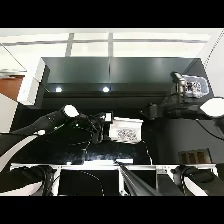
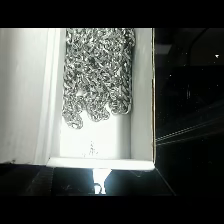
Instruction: Fold the box and place the chain.
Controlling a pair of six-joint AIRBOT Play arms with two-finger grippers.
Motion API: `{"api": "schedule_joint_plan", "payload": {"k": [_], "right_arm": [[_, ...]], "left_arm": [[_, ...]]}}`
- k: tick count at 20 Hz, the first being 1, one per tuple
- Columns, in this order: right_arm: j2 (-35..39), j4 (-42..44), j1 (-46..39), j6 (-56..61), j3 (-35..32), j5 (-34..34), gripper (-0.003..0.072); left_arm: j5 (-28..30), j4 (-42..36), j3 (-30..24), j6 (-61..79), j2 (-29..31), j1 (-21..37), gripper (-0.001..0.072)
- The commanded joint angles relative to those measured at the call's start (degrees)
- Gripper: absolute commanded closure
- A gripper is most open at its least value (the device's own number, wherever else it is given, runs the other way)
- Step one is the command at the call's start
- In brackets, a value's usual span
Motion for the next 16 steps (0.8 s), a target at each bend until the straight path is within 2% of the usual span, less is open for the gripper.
{"api": "schedule_joint_plan", "payload": {"k": [1,5,6,10,16], "right_arm": [[-4.1,1.2,5.5,-9.3,0.0,-1.1,-0.0020],[-4.0,0.0,5.4,-23.5,0.0,8.2,-0.0015],[-4.0,-0.7,5.4,-26.3,-0.2,8.8,-0.0015],[-4.0,-3.3,5.4,-30.2,-0.7,5.5,-0.0014],[-4.0,-3.3,5.4,-40.6,-0.8,5.3,-0.0012]], "left_arm": [[0.1,0.0,0.0,0.0,0.0,0.0,0.0267],[0.1,0.0,0.0,0.0,0.0,0.0,0.0267],[0.1,0.0,0.0,0.0,0.0,0.0,0.0267],[0.1,0.0,0.0,0.0,0.0,0.0,0.0267],[0.1,0.0,0.0,0.0,0.0,0.0,0.0267]]}}
